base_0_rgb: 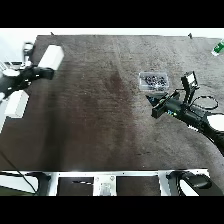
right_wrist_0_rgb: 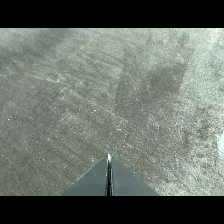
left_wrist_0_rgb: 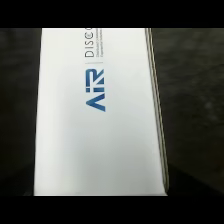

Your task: Fold the box and place the chain.

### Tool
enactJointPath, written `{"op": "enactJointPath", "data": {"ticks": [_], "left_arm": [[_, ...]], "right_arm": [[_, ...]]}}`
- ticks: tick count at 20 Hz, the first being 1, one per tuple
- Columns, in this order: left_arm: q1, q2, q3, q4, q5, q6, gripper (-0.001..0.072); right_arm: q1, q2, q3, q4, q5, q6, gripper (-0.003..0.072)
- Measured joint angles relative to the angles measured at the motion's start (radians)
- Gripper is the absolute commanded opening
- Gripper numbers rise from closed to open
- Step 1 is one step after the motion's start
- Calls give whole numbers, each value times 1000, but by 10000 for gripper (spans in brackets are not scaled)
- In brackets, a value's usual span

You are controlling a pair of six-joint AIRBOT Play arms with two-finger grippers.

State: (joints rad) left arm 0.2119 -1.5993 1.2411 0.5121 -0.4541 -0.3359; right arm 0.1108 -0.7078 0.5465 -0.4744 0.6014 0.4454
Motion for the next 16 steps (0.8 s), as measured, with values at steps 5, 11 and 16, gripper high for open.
{"op": "enactJointPath", "data": {"ticks": [5, 11, 16], "left_arm": [[153, -19, -29, 56, -10, -61, 14], [187, -88, -32, 75, 40, -105, 15], [163, -109, -27, 78, 82, -106, 15]], "right_arm": [[0, 0, 0, 0, 0, 0, 12], [0, 0, 0, 0, -2, 0, 12], [0, -1, 0, 0, -3, 0, 11]]}}
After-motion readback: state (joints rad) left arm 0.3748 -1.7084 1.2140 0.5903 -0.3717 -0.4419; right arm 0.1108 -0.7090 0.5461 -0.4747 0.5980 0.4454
